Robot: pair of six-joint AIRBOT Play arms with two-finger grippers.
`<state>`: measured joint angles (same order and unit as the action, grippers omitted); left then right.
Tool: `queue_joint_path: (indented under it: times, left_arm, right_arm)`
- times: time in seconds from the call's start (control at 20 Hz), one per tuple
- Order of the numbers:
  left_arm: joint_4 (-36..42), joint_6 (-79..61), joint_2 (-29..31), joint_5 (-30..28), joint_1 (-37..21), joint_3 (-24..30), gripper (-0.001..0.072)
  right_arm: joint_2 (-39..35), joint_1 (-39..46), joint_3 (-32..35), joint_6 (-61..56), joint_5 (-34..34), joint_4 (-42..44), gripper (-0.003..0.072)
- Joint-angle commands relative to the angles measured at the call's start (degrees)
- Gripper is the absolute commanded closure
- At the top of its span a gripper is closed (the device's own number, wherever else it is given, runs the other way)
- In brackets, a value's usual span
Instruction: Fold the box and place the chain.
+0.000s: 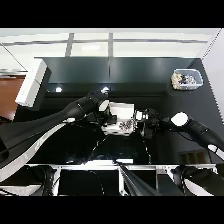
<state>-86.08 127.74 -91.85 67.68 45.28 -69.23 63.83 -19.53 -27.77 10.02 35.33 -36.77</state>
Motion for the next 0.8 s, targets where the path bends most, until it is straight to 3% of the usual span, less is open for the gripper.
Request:
queue_joint_path:
  times: [0.0,0.75]
  left_arm:
    - [0.04,0.0,0.02,0.26,0.0,-0.04,0.0674]
    - [0.07,-0.02,0.02,0.31,0.0,-0.04,0.0674]
  right_arm:
    - [1.95,-0.09,0.0,3.72,0.66,2.73,-0.0028]
    - [4.7,-0.57,0.0,6.32,0.44,5.25,-0.0028]
